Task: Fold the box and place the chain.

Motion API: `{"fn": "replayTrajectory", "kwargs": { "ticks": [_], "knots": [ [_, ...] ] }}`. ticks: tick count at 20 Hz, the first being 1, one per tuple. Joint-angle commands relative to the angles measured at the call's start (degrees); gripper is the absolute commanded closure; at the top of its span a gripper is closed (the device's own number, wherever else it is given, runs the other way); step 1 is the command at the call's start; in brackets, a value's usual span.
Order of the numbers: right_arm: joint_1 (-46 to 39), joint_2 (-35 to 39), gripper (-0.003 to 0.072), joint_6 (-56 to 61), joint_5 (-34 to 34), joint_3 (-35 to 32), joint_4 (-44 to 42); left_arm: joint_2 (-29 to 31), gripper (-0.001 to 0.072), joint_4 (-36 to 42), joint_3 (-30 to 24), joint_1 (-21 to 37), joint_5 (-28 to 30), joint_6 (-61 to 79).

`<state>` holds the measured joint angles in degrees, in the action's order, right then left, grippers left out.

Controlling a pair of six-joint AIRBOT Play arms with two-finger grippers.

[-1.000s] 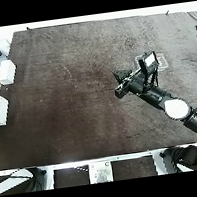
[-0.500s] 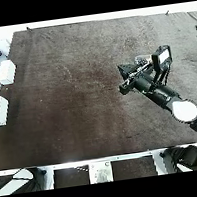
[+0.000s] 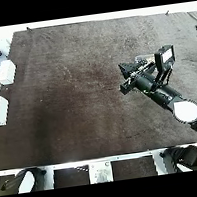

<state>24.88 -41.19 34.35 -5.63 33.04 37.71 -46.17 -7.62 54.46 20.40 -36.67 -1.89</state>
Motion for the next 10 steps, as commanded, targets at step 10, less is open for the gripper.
{"fn": "replayTrajectory", "kwargs": {
  "ticks": [10],
  "knots": [
    [0.0, 0.0, 0.0697, 0.0, 0.0, 0.0, 0.0, 26.3, 0.0700, 4.0, -32.5, -22.0, 32.2, 1.2]
  ]
}}
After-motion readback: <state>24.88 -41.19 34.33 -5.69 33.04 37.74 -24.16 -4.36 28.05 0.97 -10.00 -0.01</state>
